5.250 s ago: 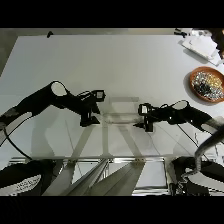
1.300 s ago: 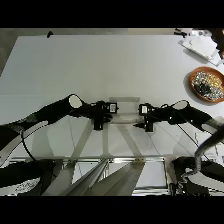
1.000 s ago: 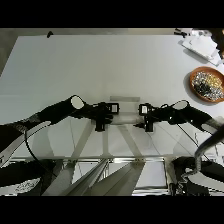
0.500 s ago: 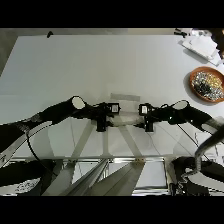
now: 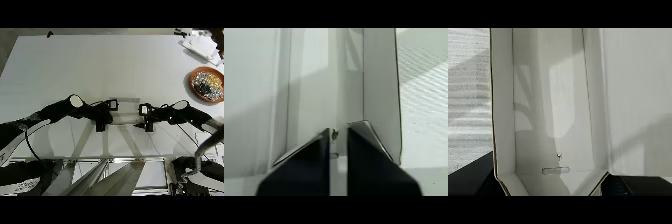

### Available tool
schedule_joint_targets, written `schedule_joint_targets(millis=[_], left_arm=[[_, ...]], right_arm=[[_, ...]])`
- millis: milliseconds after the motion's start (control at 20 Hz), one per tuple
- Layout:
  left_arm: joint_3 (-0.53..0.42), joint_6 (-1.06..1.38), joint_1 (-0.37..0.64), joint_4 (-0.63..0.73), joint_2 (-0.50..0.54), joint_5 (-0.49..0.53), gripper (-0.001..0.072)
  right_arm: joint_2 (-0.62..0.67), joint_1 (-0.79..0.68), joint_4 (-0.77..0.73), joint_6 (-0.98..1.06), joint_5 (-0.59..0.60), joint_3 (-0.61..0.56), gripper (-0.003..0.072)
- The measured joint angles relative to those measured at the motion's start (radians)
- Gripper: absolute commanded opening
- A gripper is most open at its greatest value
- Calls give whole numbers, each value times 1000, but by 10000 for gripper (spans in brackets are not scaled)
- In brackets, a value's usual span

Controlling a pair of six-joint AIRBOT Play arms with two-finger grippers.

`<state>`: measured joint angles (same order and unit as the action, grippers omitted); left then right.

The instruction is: Fold the box and place the chain.

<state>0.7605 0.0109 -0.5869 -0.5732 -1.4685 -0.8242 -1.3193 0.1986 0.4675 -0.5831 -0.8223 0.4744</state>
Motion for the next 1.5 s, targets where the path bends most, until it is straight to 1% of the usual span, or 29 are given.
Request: schedule_joint_targets(millis=[200,300,400,500,600,700,800,900,1000,1150,1300,1500], left_arm=[[-8,-111,84,-16,40,-119,4],[-35,-151,141,-17,90,-145,4],[-85,-204,212,2,158,-166,4],[-151,-256,297,58,235,-188,4],[-224,-278,391,161,314,-227,3],[-289,-306,476,253,370,-252,2],[-351,-373,548,311,397,-264,1],[-404,-465,590,339,400,-262,1],[-434,-547,601,350,388,-239,0],[-455,-665,563,344,362,-159,-1],[-457,-766,467,318,346,-50,-2],[-425,-878,329,262,338,79,-2]], right_arm=[[0,0,0,0,0,0,465],[0,0,0,0,0,0,465],[0,0,0,0,0,0,465],[0,0,0,0,0,0,465],[0,0,0,0,0,0,465],[0,0,0,0,0,0,465],[0,0,0,0,0,0,465],[0,0,0,0,0,0,465],[0,0,0,0,0,0,465],[0,0,0,0,0,0,465],[0,0,0,0,0,0,465],[0,0,0,0,0,0,465]])
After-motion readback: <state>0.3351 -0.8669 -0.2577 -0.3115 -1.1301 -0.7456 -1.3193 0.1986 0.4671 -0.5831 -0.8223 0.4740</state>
